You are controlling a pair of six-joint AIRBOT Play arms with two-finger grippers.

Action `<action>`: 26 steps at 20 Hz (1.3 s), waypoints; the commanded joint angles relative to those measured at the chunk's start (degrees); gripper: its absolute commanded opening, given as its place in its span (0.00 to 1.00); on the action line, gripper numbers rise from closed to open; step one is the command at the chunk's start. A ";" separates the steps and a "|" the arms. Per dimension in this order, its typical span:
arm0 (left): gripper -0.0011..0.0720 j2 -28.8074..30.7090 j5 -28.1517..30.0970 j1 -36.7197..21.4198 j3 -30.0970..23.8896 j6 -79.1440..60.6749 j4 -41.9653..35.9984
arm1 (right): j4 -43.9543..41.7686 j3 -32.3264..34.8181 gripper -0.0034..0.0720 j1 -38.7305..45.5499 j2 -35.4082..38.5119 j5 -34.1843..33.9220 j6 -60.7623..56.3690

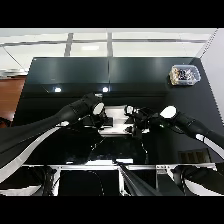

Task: Fold the box and place the chain.

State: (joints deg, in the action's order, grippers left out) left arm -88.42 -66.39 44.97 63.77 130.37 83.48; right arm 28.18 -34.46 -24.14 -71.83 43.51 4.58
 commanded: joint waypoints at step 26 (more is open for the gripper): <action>0.05 -0.02 -0.11 -0.04 0.04 -0.07 0.00 | 3.50 10.97 0.06 31.15 4.72 20.22 -63.23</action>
